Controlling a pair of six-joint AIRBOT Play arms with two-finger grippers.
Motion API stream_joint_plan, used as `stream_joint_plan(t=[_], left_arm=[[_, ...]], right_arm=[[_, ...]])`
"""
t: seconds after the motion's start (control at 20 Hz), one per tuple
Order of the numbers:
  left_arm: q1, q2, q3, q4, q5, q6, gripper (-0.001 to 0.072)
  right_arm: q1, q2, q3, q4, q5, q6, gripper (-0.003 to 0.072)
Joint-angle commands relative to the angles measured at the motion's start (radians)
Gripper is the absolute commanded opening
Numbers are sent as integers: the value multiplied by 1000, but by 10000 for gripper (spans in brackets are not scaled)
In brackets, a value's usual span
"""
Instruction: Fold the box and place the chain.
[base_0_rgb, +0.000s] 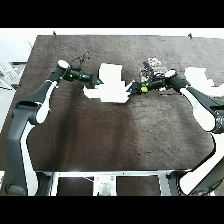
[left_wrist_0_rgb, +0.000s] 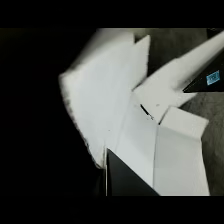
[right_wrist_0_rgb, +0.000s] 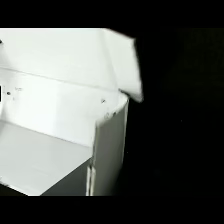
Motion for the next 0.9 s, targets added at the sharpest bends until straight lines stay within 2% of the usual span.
stream_joint_plan(t=[0.0,0.2,0.5,0.65,0.85], left_arm=[[2,-1,-1,-31,-37,85,21],[3,-1,-1,-31,-78,207,19],[3,2,-4,-38,-213,484,13],[3,47,-98,-66,-198,606,13],[3,136,-285,-133,-65,780,13]], right_arm=[[-11,3,1,1,37,0,231],[-69,42,0,4,116,-4,231],[-182,192,0,4,121,-27,227],[-180,200,-6,4,112,-53,221],[-159,200,-74,20,30,-80,219]])
